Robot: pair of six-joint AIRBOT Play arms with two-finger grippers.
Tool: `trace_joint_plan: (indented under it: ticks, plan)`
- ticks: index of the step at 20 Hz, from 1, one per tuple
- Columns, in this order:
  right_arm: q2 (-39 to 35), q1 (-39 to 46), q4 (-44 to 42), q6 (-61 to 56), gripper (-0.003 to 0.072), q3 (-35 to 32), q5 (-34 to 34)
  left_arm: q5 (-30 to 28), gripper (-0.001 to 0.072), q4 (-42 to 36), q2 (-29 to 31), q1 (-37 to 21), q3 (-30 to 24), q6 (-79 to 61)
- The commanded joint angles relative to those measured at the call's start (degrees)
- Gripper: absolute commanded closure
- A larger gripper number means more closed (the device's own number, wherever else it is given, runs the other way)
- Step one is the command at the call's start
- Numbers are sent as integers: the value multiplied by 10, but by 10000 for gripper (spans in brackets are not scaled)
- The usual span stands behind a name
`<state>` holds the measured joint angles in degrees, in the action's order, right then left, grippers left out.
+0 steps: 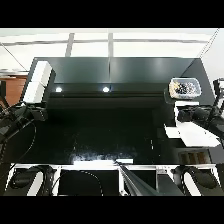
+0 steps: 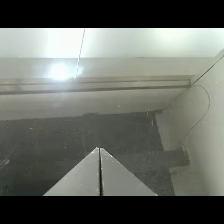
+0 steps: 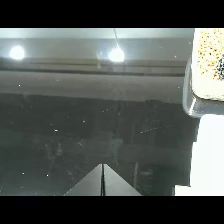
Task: Fold the box and place the chain.
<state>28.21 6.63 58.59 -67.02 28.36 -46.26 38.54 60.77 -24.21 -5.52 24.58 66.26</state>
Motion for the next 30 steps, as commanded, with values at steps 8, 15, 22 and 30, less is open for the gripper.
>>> trace_joint_plan:
  ticks: [8,15,22,30]
  plan:
    - [0,0,0,0,683,0,0,0,682,0,-1,0,0,0]
    - [0,0,0,0,684,0,0,0,682,0,-1,0,0,0]
    - [0,0,-74,0,683,0,130,-73,682,0,-1,0,0,0]
    - [32,50,79,-8,664,0,355,-170,682,-15,-1,1,0,0]
